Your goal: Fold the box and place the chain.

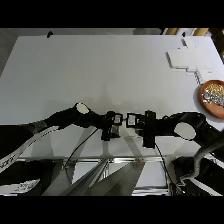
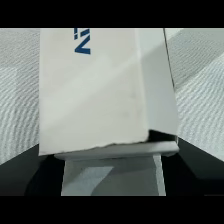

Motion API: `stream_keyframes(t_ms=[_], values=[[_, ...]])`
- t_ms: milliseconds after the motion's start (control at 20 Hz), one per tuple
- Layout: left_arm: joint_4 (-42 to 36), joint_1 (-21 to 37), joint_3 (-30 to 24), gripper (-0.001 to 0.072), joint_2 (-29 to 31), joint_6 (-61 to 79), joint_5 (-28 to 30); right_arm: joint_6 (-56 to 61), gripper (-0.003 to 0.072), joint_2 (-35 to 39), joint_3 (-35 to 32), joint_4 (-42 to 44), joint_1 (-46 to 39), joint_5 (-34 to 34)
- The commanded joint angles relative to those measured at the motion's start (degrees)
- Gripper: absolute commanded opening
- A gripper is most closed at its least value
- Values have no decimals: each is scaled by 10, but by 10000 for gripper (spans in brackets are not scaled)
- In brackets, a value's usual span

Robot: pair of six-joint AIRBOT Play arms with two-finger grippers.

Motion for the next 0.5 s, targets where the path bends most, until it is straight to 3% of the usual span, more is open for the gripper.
stream_keyframes(t_ms=[0, 450], values=[[1, 0, 0, 210, 0, 1, -2, 0, 96, 1, -2, 0, 0, -3], [1, 0, 0, 210, 0, 1, -2, 0, 57, 22, -2, -14, 0, -17]])
